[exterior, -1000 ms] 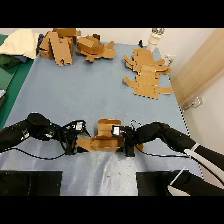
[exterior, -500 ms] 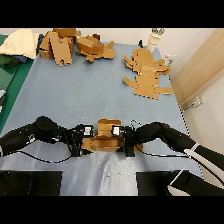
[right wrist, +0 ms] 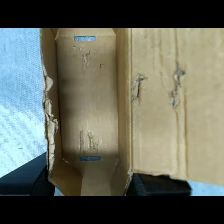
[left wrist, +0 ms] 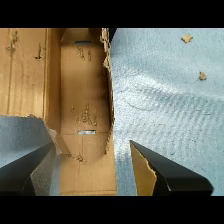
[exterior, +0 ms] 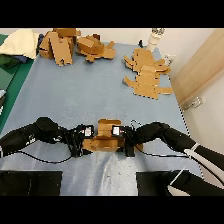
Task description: Fold the box.
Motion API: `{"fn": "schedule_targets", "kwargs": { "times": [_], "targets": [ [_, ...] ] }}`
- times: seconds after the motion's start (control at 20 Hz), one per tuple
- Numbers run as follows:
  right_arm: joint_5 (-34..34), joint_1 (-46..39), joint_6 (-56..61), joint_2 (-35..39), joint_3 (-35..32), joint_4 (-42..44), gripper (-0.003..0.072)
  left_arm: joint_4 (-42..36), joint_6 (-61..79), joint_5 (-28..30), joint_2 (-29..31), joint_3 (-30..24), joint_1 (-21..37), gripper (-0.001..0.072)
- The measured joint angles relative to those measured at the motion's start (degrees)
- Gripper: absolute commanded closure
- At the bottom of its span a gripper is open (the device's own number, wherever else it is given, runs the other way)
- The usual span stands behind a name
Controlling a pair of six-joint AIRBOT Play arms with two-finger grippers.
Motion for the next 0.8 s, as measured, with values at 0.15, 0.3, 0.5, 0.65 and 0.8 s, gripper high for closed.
{"fn": "schedule_targets", "kwargs": {
  "times": [0.15, 0.3, 0.5, 0.65, 0.8],
  "targets": [
    [0.0, 0.0, 0.0, 0.0, 0.0, 0.0, 0.0162, 0.02, 0.0, -0.37, 0.0, 0.0, 0.0, 0.0005],
    [-0.02, 0.0, 0.0, 0.0, 0.0, 0.0, 0.0163, -0.33, 0.0, -0.07, 0.0, 0.0, -0.17, 0.0005],
    [0.0, 0.0, 0.0, 0.0, 0.0, -0.02, 0.0162, -0.66, 0.0, 1.42, 0.0, -0.02, -0.42, 0.0005],
    [0.02, 0.0, 0.02, 0.0, 0.0, -0.02, 0.0163, -0.7, 0.0, 1.6, 0.0, 0.0, -0.48, 0.0006],
    [0.0, 0.0, 0.0, 0.0, 0.0, -0.02, 0.0163, -0.81, 0.0, 1.62, 0.0, 0.0, -0.61, 0.0231]
  ]
}}
